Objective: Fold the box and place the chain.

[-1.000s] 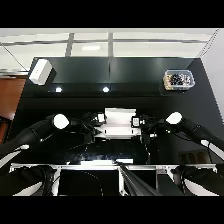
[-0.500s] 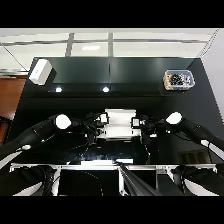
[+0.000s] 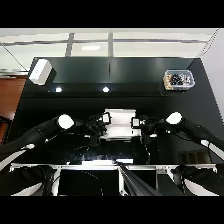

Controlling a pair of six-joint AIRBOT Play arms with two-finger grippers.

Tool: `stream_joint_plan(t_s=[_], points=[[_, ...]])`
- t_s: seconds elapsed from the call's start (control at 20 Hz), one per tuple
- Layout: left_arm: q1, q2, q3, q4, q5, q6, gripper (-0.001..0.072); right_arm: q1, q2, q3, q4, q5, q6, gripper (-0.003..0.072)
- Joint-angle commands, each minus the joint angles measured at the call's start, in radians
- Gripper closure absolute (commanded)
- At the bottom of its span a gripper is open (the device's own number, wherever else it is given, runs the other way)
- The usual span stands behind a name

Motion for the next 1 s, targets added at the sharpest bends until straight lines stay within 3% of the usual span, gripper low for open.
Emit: stream_joint_plan(t_s=[0.0,0.3,0.45,0.55,0.65,0.75,0.8,0.95], points=[[-0.034,-0.045,0.013,-0.072,0.057,0.032,0.0557,0.001,0.0,0.001,0.001,-0.001,0.001,0.0251],[-0.031,-0.047,0.017,-0.061,0.063,0.032,0.0556,0.001,0.0,0.001,0.001,-0.001,0.001,0.0251],[-0.031,-0.047,0.017,-0.06,0.064,0.032,0.0407,0.001,0.0,0.001,0.001,-0.001,0.001,0.0251],[-0.033,-0.047,0.017,-0.015,0.061,0.032,0.0402,0.001,0.0,0.001,0.001,-0.001,0.001,0.0251],[-0.033,-0.047,0.017,0.01,0.059,0.031,0.0493,0.001,0.0,0.001,0.001,-0.001,0.001,0.0251],[-0.032,-0.047,0.017,0.01,0.06,0.031,0.0493,0.001,0.0,0.001,0.001,-0.001,0.001,0.0251],[-0.031,-0.045,0.017,0.011,0.06,0.031,0.0667,0.001,0.0,0.001,0.001,-0.001,0.001,0.0251],[0.001,0.009,0.017,0.083,0.058,-0.083,0.0685,0.001,0.0,0.001,0.001,-0.001,0.001,0.0251]])
